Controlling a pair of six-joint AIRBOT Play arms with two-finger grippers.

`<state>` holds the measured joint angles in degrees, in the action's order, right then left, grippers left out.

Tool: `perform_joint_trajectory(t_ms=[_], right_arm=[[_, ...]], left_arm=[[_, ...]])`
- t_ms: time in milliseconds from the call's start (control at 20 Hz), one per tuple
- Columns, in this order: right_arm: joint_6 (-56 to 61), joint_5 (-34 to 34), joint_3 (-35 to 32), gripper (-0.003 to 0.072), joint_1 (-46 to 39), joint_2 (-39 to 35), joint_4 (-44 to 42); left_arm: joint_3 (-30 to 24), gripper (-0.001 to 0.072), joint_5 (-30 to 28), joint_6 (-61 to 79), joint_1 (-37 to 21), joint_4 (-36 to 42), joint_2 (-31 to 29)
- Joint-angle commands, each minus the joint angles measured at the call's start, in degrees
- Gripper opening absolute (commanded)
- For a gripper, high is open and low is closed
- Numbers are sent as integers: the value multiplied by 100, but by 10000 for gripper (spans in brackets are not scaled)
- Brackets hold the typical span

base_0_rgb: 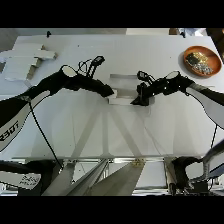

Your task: Fold the box and place the chain.

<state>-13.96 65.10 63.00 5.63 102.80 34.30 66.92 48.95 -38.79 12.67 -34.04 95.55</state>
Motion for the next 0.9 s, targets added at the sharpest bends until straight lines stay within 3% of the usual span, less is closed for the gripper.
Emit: perform_joint_trajectory(t_ms=[0,200,400,600,850], right_arm=[[0,0,4,455,2,4,0],[2,2,4,455,2,4,0],[0,2,4,455,2,4,0],[2,0,4,455,2,4,0],[0,0,4,455,2,4,0]], left_arm=[[0,535,-201,44,111,-50,-2],[0,535,-74,317,138,-131,-2],[0,537,-66,-195,136,-831,-2],[2,538,-81,-400,140,-741,-2],[0,535,-527,-623,149,-592,-2]])
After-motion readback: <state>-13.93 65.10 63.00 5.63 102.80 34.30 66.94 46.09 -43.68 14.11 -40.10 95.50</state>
